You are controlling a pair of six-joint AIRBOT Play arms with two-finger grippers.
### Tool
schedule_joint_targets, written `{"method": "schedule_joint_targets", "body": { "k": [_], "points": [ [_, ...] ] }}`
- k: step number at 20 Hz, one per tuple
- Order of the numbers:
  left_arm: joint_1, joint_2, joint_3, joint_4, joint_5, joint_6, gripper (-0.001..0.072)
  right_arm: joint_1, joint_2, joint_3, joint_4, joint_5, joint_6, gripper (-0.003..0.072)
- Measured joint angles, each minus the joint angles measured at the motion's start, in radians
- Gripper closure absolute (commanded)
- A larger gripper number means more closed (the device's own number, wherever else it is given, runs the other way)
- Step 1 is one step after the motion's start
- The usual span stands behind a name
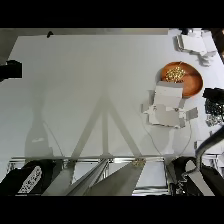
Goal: Fold the box and place the chain.
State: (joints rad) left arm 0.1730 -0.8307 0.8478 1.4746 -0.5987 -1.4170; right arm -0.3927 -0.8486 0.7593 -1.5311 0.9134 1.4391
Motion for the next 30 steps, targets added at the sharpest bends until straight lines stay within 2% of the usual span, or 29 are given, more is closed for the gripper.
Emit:
{"method": "schedule_joint_targets", "body": {
  "k": [5,7,9,16,20,24,30],
  "points": [
    [0.0,0.0,0.0,0.0,0.0,0.0,0.0056,-0.006,-0.008,0.0,-0.048,0.044,-0.003,0.0274],
    [0.0,0.0,0.0,0.0,0.0,0.0,0.0056,-0.018,-0.028,0.0,-0.058,0.075,-0.004,0.0261],
    [0.0,0.0,0.0,0.0,0.0,0.0,0.0056,-0.026,-0.063,0.0,-0.063,0.119,-0.024,0.0113],
    [0.0,0.0,0.0,0.0,0.0,0.0,0.0056,-0.034,-0.227,0.0,-0.025,0.235,-0.108,0.011],
    [0.0,0.0,0.0,0.0,0.0,0.0,0.0056,-0.034,-0.311,0.001,-0.001,0.225,-0.13,0.0188],
    [0.0,0.0,0.0,0.0,0.0,0.0,0.0056,-0.034,-0.38,0.001,0.005,0.174,-0.137,0.0672],
    [0.0,0.0,0.0,0.0,0.0,0.0,0.0056,-0.018,-0.401,0.001,-0.002,0.146,-0.212,0.0679]
  ]
}}
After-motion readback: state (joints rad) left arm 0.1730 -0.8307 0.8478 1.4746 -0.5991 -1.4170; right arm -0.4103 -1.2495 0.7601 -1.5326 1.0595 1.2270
